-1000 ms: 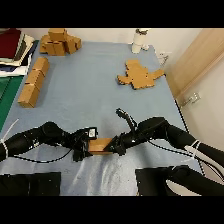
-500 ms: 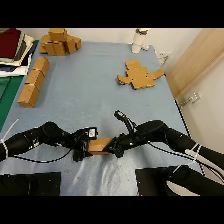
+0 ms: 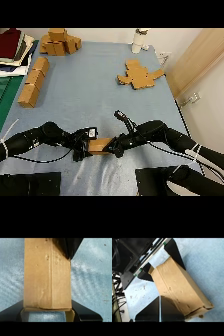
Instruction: Fold the box.
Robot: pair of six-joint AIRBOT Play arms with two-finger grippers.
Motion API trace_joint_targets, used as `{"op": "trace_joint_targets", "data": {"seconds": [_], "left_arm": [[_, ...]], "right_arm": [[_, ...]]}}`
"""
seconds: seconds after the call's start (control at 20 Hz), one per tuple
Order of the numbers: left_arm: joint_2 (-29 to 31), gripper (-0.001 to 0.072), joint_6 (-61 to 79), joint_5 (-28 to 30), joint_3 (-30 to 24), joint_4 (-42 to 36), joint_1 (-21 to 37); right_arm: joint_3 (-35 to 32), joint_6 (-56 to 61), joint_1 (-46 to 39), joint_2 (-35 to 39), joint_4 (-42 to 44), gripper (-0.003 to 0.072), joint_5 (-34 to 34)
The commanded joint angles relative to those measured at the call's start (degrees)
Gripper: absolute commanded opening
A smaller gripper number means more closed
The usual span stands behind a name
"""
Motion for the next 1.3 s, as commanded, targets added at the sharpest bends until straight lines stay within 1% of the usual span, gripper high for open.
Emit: {"op": "trace_joint_targets", "data": {"seconds": [0.0,0.25,0.65,0.7,0.85,0.9,0.95,1.0,1.1,1.25], "left_arm": [[-0.04,0.0402,0.0,0.0,-0.02,0.0,-0.02],[-0.04,0.0402,0.0,0.0,-0.02,0.0,-0.02],[-0.04,0.0402,0.0,0.0,-0.02,0.0,-0.02],[-0.04,0.0401,0.0,0.0,-0.02,0.0,-0.02],[-0.04,0.0402,0.0,0.0,-0.02,0.0,-0.02],[-0.04,0.0402,0.0,0.0,-0.02,0.0,-0.02],[-0.04,0.0401,0.0,0.0,-0.02,0.0,-0.02],[-0.04,0.0402,0.0,0.0,-0.02,0.0,-0.02],[-0.04,0.0402,0.0,0.0,-0.02,0.0,-0.02],[-0.04,0.0402,0.0,0.0,-0.02,0.0,-0.02]], "right_arm": [[-0.04,0.46,0.07,-0.02,-0.42,0.0032,1.31],[-0.04,0.46,0.07,-2.34,-0.35,0.0032,1.16],[-0.04,0.85,0.07,-2.38,-0.13,0.0031,0.59],[0.02,0.87,0.07,-2.32,-0.02,0.0031,0.11],[2.03,1.62,0.07,-0.57,-0.46,0.0032,-5.53],[2.89,2.32,0.07,0.55,-1.4,0.0032,-6.19],[3.58,3.23,0.07,1.95,-3.15,0.0031,-5.51],[4.04,3.61,0.07,3.37,-5.35,0.0031,-3.34],[4.66,4.5,0.07,5.35,-10.6,0.003,3.15],[5.9,4.48,0.07,5.81,-18.25,0.0029,12.0]]}}
